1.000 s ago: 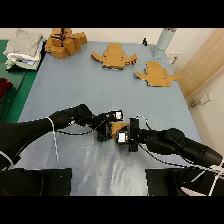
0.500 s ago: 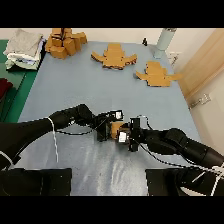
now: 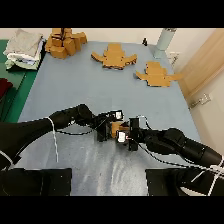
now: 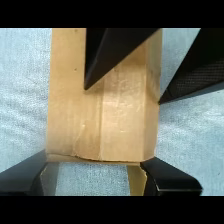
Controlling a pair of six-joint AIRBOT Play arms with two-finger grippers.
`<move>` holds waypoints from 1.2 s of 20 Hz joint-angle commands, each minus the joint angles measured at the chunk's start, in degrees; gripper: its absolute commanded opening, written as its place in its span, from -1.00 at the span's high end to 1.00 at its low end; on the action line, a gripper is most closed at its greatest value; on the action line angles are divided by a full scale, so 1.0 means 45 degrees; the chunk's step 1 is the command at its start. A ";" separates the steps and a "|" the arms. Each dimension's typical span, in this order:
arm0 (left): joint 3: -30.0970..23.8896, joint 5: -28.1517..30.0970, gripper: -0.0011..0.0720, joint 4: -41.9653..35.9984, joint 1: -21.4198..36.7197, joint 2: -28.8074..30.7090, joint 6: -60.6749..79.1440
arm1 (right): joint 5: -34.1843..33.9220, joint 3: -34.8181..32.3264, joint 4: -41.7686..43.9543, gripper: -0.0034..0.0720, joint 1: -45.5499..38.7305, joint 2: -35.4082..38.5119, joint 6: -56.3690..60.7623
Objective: Fold the box.
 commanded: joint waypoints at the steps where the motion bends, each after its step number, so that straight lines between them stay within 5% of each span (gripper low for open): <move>1: 0.0010 0.0010 -0.46 0.0000 0.0000 -0.0010 0.0000 | 0.0228 0.0005 -0.0189 -0.61 0.0000 -0.0107 0.0000; 3: 0.0010 0.0005 -0.46 0.0000 0.0000 -0.0005 0.0000 | 0.0228 0.0005 -0.0340 -0.36 0.0000 -0.0248 0.0000; 6: 0.0010 0.0015 -0.46 0.0000 0.0000 -0.0005 0.0000 | 0.0238 0.0010 -0.0486 -0.30 0.0000 -0.0379 0.0000; 8: 0.0010 0.0010 -0.46 0.0000 0.0000 -0.0010 0.0000 | 0.0233 0.0010 -0.0515 0.12 0.0000 -0.0379 0.0000; 9: 0.0010 0.0010 -0.46 0.0000 0.0000 -0.0010 0.0000 | 0.0233 0.0010 -0.0510 0.17 0.0000 -0.0374 0.0005; 13: 0.0010 0.0010 -0.46 0.0000 0.0000 -0.0005 0.0000 | 0.0233 0.0019 -0.0510 0.19 0.0000 -0.0340 0.0005; 14: 0.0010 0.0010 -0.46 0.0000 0.0000 -0.0010 0.0000 | 0.0238 0.0019 -0.0510 0.33 0.0000 -0.0282 0.0005; 24: 0.0010 0.0005 -0.46 0.0000 0.0000 -0.0010 0.0000 | 0.0223 0.0019 -0.0510 0.32 0.0000 0.0505 0.0005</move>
